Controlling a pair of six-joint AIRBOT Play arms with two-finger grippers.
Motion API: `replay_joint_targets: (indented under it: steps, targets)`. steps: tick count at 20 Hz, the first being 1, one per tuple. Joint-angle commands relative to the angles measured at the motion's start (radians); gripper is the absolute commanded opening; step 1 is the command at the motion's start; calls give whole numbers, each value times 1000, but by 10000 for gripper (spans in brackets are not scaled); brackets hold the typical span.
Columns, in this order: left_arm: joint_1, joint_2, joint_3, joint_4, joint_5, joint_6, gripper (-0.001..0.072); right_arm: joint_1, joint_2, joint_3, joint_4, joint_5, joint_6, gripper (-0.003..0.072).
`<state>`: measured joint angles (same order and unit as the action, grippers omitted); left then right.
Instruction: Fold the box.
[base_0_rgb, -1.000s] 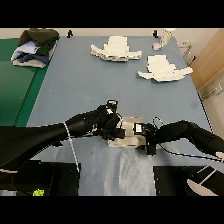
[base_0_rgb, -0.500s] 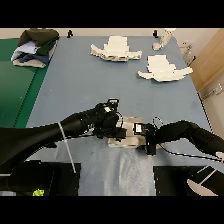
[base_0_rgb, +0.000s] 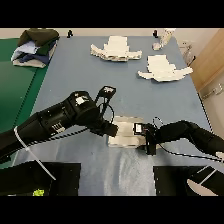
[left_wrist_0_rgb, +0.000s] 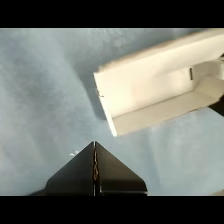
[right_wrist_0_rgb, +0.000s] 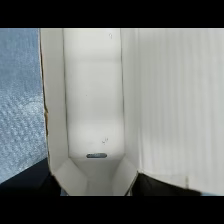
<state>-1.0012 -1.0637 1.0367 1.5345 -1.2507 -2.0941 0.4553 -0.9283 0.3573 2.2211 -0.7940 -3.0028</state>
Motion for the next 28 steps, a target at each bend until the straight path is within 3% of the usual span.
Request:
replay_joint_targets:
  steps: [1,4,6,7,12,13,14,15,20,28]
  targets:
    - [75,-9,2,32,37,204,13,1,1,1,0,0,0,522]
    - [156,-43,2,-30,116,430,13,1,1,1,0,0,0,522]
    - [169,-44,2,-45,120,609,12,1,1,1,0,0,0,522]
    - [199,-32,-6,-120,118,727,11,1,1,1,0,0,0,522]
    - [372,161,-230,-451,237,1391,13,1,1,1,0,0,0,522]
    - [413,199,-292,-521,271,1560,70,1,1,1,0,0,0,522]
    - [448,221,-346,-578,301,1708,499,1,1,1,0,0,0,522]
    - [482,230,-402,-640,348,1822,696,1,1,1,0,0,0,522]
    - [522,151,-537,-844,434,2133,693,1,1,1,0,0,0,521]
    - [449,-39,-542,-1015,504,2420,693,1,1,1,0,0,0,522]
